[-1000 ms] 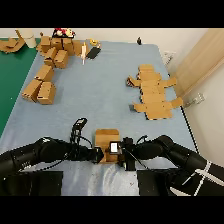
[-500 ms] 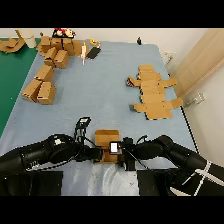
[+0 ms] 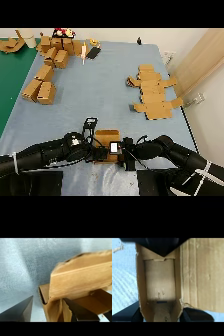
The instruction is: Fold the box.
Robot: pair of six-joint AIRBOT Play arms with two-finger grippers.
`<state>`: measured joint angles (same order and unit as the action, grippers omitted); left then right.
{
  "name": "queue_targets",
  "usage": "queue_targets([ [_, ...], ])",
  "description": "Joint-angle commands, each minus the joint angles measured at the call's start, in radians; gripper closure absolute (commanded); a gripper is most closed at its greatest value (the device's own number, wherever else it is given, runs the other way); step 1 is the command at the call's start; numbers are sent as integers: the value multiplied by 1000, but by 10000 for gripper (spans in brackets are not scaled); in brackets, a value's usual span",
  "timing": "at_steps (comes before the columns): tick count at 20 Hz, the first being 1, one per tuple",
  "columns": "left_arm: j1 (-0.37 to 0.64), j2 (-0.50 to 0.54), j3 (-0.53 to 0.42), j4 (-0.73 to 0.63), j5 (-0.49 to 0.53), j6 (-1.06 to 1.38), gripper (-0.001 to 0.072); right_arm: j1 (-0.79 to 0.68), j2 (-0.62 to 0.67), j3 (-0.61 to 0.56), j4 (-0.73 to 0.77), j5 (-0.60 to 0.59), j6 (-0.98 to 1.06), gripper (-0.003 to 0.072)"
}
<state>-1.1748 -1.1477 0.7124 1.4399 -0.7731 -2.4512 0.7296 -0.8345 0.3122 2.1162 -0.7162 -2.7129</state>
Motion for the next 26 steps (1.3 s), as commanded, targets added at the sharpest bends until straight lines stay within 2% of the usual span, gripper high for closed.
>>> queue_targets([
  [1,-10,-55,60,39,-90,-12,194,0,0,0,0,0,0,183],
  [5,-10,-91,98,39,-155,-11,194,0,0,0,0,0,0,184],
  [10,-10,-100,99,27,-135,-37,194,0,0,0,0,0,0,184],
  [14,-10,-100,99,15,-74,-37,194,0,0,0,0,0,0,184],
  [22,-10,-139,99,-8,-91,-37,198,0,0,0,0,0,0,184],
  [23,-10,-139,99,-10,-95,-37,349,0,0,0,0,0,0,184],
  [24,-10,-139,99,-13,-94,-37,413,0,0,0,0,0,0,184],
  [26,-10,-139,99,-23,-91,-37,414,0,0,0,0,0,0,184],
])
